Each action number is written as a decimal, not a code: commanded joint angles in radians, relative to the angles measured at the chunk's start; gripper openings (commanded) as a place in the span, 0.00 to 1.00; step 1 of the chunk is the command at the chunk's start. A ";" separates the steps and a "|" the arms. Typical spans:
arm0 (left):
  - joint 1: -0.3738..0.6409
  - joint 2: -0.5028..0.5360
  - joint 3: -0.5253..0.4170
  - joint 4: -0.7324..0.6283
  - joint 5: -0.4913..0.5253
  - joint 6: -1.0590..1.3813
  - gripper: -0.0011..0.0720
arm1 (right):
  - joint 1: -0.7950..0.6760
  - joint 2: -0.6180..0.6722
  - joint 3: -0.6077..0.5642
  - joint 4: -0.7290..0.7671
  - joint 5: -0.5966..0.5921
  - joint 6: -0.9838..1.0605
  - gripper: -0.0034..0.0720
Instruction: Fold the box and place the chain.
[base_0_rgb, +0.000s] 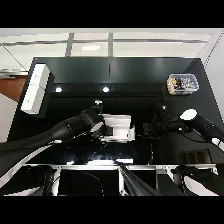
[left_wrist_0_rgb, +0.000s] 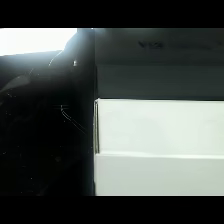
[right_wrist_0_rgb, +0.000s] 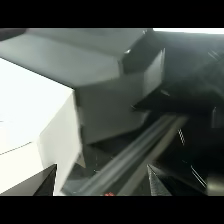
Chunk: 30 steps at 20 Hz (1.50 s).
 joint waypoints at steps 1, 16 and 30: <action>0.001 0.000 0.000 0.000 0.001 0.000 0.06 | 0.003 -0.001 0.038 0.023 0.040 -0.034 0.91; 0.001 0.000 0.000 0.000 0.001 0.000 0.06 | 0.251 -0.001 0.048 0.025 -0.202 0.115 0.82; 0.001 0.000 0.000 0.000 0.001 0.000 0.06 | 0.428 -0.001 0.183 -0.427 -0.259 0.600 0.67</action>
